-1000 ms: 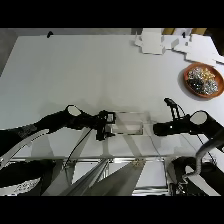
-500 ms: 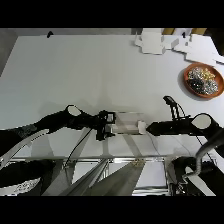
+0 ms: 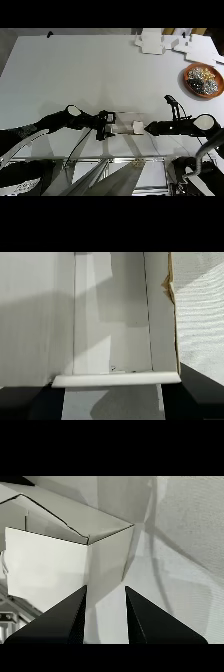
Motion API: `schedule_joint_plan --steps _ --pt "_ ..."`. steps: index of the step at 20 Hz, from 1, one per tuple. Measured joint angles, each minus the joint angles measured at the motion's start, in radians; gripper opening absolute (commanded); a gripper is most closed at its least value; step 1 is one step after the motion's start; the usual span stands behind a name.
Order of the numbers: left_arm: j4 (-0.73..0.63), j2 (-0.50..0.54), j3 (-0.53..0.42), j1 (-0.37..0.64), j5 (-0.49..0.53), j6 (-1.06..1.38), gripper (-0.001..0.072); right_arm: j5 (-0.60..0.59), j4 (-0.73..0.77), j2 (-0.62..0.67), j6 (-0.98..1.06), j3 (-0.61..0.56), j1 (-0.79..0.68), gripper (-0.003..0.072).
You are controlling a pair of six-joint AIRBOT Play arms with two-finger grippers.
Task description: Fold the box and place the chain.
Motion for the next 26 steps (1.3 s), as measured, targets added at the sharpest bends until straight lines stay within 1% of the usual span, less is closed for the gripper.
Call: schedule_joint_plan --steps 9,15,19,21,26 --pt "0.0 0.0 0.0 0.0 0.0 0.0 0.0207 0.018 0.029 0.0 0.008 0.003 0.0 0.0279" --pt "0.0 0.0 0.0 0.0 0.0 0.0 0.0207 -0.004 0.05 -0.021 0.028 0.015 0.004 0.028" --pt "0.0 0.0 0.0 0.0 0.0 0.0 0.0207 -0.044 0.044 -0.043 0.077 0.031 0.078 0.028" --pt "0.0 0.0 0.0 0.0 0.0 0.0 0.0207 -0.071 0.015 -0.06 0.132 0.053 0.138 0.028" --pt "0.0 0.0 0.0 0.0 0.0 0.0 0.0207 -0.1 -0.18 -0.13 0.37 0.139 0.277 0.0281"
